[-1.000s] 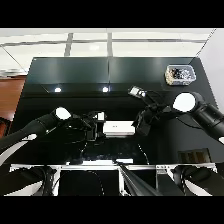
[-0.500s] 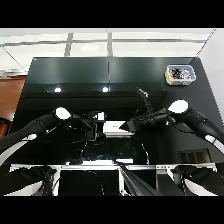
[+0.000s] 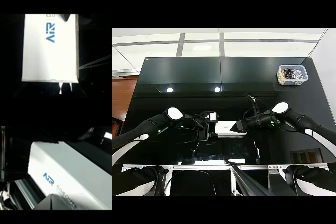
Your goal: Fold the box and place the chain.
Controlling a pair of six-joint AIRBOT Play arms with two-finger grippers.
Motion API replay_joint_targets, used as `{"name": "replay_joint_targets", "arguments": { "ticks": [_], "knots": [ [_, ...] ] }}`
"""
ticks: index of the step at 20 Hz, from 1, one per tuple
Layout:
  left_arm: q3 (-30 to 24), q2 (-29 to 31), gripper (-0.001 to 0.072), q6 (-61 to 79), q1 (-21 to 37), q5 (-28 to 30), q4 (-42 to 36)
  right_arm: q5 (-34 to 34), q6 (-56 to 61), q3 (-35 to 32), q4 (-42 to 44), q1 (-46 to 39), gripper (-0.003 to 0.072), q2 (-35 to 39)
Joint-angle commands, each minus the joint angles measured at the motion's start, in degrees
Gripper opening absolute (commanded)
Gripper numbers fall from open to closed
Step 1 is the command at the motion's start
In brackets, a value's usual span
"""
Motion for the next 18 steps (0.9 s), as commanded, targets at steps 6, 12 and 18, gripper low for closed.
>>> {"name": "replay_joint_targets", "arguments": {
  "ticks": [6, 12, 18],
  "knots": [
    [0.0, 0.0, 0.0387, -0.1, 0.0, -0.3, -0.8, 9.5, 0.0, 3.6, -6.4, -6.0, 0.0012, 4.4],
    [1.4, 0.2, 0.0406, -3.7, 0.2, -0.7, -0.8, 26.4, 1.3, 5.8, -17.0, -22.9, 0.0012, 20.3],
    [3.2, 7.2, 0.0718, -9.4, 0.2, -2.2, 3.9, 27.6, 8.3, 5.8, -25.7, -32.0, 0.0012, 28.8]
  ]
}}
